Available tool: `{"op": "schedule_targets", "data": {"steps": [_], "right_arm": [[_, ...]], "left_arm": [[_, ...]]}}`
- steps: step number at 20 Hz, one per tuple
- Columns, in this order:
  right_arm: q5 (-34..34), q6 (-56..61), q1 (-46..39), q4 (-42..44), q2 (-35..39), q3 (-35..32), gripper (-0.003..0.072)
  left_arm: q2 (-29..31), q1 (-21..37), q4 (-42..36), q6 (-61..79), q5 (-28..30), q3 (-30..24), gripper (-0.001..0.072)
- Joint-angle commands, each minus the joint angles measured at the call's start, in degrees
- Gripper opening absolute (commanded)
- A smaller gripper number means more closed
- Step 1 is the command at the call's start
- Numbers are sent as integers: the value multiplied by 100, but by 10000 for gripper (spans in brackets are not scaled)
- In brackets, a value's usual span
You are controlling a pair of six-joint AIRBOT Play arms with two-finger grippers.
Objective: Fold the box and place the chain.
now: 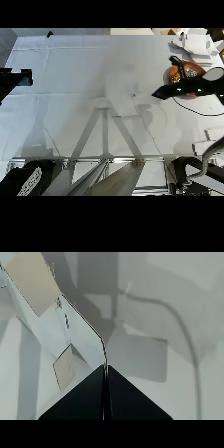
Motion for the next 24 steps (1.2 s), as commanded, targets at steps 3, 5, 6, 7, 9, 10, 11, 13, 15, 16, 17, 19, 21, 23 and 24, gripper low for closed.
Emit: {"op": "schedule_targets", "data": {"steps": [3, 5, 6, 7, 9, 10, 11, 13, 15, 16, 17, 19, 21, 23, 24], "right_arm": [[-2094, -116, 1102, 98, -55, -356, 7], [-2444, -72, 1102, 186, -52, -804, 7], [-2590, -24, 1104, 195, -52, -994, 7], [-2697, -28, 1104, 297, -55, -1172, 7], [-2796, -28, 1104, 354, -61, -1408, 7], [-2833, -31, 1104, 348, -61, -1473, 7], [-2870, -31, 1104, 348, -61, -1499, 7], [-3023, -31, 1104, 455, -59, -1499, 7], [-3139, -31, 1104, 625, -59, -1499, 7], [-3167, -33, 1104, 669, -59, -1499, 7], [-3167, -37, 1104, 673, -59, -1499, 7], [-3058, -243, 1104, 721, -57, -1499, 7], [-2966, -420, 1104, 763, -57, -1499, 8], [-2970, -415, 1104, 761, -59, -1497, 9], [-2929, -415, 1104, 761, -57, -1497, 9]], "left_arm": [[4, -2, 0, 2, 2, 2, 696], [4, -2, 0, 2, 2, 2, 696], [4, -2, 0, 2, 0, 2, 696], [4, -2, 0, 2, 0, 2, 696], [4, -2, 0, 2, 0, 2, 696], [4, -2, 0, 2, 0, 2, 696], [4, -2, 0, 2, 2, 2, 696], [4, -2, 0, 2, 0, 2, 696], [4, -2, 0, 2, 0, 2, 696], [4, -2, 0, 2, 0, 2, 696], [4, -2, 0, 2, 2, 2, 696], [4, -2, 0, 2, 0, 2, 696], [4, -2, 0, 2, 0, 2, 696], [4, -2, 0, 2, 0, 2, 696], [4, -2, 0, 2, 0, 2, 696]]}}
